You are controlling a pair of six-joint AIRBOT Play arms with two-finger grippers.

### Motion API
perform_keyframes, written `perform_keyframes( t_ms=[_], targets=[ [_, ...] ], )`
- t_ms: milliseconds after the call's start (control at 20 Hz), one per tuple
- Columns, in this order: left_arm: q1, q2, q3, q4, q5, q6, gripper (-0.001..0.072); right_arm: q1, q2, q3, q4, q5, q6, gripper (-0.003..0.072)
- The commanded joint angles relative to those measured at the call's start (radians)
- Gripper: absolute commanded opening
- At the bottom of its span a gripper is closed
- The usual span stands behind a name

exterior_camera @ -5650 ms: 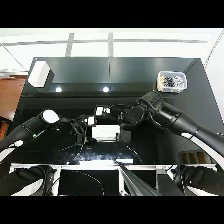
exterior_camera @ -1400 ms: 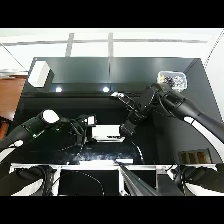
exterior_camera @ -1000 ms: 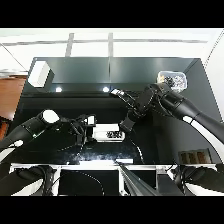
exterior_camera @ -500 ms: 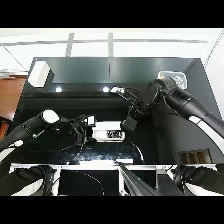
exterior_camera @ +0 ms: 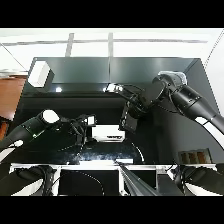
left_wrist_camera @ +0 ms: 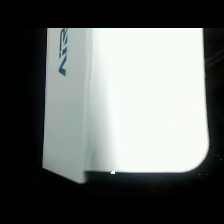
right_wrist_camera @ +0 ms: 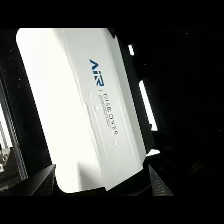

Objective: Fold the box and place the chain.

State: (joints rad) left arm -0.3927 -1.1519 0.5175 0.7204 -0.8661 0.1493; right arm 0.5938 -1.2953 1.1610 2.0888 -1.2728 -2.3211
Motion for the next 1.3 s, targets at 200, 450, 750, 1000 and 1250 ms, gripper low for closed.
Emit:
perform_keyframes(
  t_ms=[200,450,750,1000,1250],
  targets=[
    [0.000,0.000,-0.001,0.000,0.002,0.000,0.0486,0.001,-0.016,-0.116,0.040,0.043,-0.124,0.0708],
    [0.000,0.000,-0.001,0.000,0.002,0.000,0.0486,0.009,-0.016,-0.116,0.047,0.114,-0.175,0.0708],
    [0.000,0.000,-0.001,0.000,0.002,0.000,0.0486,0.012,-0.016,-0.116,0.047,0.113,-0.190,0.0540],
    [0.000,0.000,-0.001,0.000,0.002,0.000,0.0486,0.012,-0.016,-0.116,0.027,0.109,-0.189,0.0296],
    [0.000,0.000,-0.001,0.000,0.002,0.000,0.0486,0.020,-0.016,-0.116,0.029,0.101,-0.188,0.0264]
  ],
)
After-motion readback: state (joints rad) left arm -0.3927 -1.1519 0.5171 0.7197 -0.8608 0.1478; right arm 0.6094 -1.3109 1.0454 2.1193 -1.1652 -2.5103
